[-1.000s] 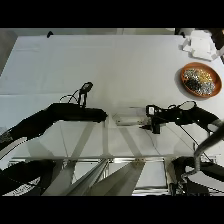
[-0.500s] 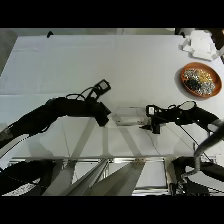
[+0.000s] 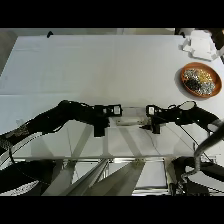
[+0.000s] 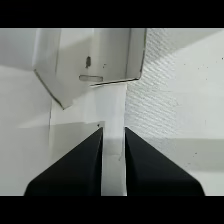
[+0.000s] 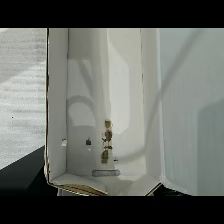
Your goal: Fold the box and place the chain.
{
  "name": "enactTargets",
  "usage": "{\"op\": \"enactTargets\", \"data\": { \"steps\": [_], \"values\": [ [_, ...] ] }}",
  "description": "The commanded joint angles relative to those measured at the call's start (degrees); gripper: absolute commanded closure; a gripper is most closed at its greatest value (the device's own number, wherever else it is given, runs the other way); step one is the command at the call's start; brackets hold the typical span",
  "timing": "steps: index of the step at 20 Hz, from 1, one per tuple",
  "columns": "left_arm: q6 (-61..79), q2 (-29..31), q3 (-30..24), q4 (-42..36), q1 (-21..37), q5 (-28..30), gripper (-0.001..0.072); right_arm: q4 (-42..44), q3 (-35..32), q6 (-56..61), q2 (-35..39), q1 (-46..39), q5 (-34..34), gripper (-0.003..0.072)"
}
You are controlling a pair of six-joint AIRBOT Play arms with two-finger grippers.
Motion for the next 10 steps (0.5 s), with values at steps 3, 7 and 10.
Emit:
{"op": "enactTargets", "data": {
  "steps": [3,7,10],
  "values": [
    [9.0,-0.5,0.1,-0.6,-1.7,-6.0,0.0548,0.0,0.0,0.0,0.0,0.0,0.0,0.0266],
    [8.9,-1.5,0.1,-0.6,-1.7,-6.1,0.0549,0.0,0.0,0.0,0.0,0.0,0.0,0.0266],
    [8.3,-1.6,0.1,-0.5,-1.1,-5.0,0.0547,0.0,0.0,0.0,0.0,0.0,0.0,0.0266]
  ]
}}
